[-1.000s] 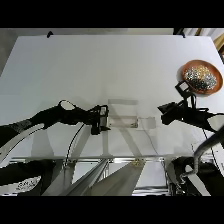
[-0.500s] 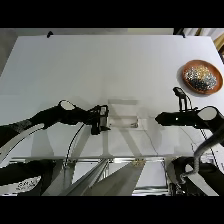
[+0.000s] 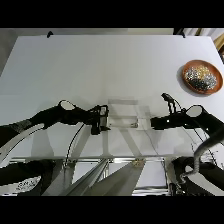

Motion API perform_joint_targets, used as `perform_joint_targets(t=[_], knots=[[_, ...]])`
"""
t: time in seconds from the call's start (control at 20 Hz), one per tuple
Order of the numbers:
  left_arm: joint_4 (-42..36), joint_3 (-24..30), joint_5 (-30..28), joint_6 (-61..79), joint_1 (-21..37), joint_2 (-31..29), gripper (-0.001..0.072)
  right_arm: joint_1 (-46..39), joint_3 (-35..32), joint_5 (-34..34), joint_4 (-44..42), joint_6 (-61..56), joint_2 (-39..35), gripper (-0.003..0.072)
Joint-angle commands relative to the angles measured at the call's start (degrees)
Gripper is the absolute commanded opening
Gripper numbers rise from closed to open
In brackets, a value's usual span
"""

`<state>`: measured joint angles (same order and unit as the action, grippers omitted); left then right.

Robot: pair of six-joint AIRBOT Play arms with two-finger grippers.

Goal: Fold the box and place the chain.

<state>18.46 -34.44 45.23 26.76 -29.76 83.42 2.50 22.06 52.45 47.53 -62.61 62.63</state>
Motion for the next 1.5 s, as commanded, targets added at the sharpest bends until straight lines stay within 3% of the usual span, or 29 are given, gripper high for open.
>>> perform_joint_targets(t=[0.0,0.7,0.9,1.0,1.15,1.3,1.35,1.45], knots=[[0.0,0.0,0.0,0.0,0.0,0.0,0.0138,0.4,0.0,-0.5,-1.4,0.3,0.8,0.0018],[0.0,0.0,0.0,0.0,0.0,0.0,0.0138,10.1,3.5,-1.0,-6.0,1.6,-4.6,0.0021],[0.0,0.0,0.0,0.0,0.0,0.0,0.0138,11.1,5.7,-0.3,-5.9,1.0,-4.8,0.0112],[0.0,0.0,0.0,0.0,0.0,0.0,0.0138,11.1,6.6,1.4,-5.3,1.0,-5.4,0.0114],[0.0,0.0,0.0,0.0,0.0,0.0,0.0138,11.1,6.6,2.6,-5.3,1.0,-6.4,0.0232],[0.0,0.0,0.0,0.0,0.0,0.0,0.0138,11.1,6.6,3.5,-4.0,1.0,-6.0,0.0245],[0.0,0.0,0.0,0.0,0.0,0.0,0.0138,11.1,6.6,3.5,-4.0,0.9,-5.7,0.0313],[0.0,0.0,0.0,0.0,0.0,0.0,0.0138,11.1,6.6,4.0,-3.6,0.1,-5.5,0.0342]])
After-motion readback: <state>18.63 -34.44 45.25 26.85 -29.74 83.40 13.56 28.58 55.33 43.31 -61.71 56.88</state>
